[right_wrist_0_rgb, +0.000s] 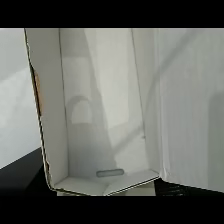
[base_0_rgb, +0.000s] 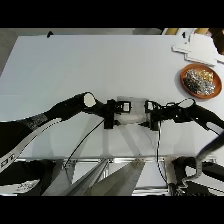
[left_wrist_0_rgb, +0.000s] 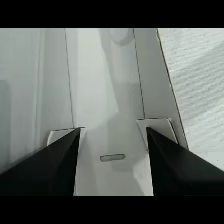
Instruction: Fold the box and place the chain.
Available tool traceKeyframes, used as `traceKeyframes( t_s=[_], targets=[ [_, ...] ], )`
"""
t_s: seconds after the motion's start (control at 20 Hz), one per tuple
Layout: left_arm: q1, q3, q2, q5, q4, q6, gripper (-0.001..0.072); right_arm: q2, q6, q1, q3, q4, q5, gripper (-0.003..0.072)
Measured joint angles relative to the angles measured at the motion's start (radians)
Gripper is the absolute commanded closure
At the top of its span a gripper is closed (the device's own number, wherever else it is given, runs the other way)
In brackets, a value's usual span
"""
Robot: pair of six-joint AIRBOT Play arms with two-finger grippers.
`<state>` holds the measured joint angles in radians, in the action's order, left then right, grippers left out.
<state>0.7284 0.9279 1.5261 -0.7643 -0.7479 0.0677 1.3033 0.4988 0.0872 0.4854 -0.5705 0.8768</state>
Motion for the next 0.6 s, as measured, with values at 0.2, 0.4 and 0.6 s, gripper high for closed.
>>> traceKeyframes(
  t_s=[0.2,0.4,0.6],
  targets=[
    [0.001,0.001,-0.003,-0.016,-0.021,0.023,0.0423,0.0,0.0,0.0,0.0,0.0,0.001,0.0285],
    [-0.018,0.002,-0.064,-0.095,-0.097,0.157,0.0703,0.0,0.0,0.0,0.0,0.001,0.0,0.0285],
    [-0.061,0.002,-0.156,-0.201,-0.223,0.369,0.0704,0.0,0.0,0.0,0.0,0.002,0.0,0.0285]
  ],
)
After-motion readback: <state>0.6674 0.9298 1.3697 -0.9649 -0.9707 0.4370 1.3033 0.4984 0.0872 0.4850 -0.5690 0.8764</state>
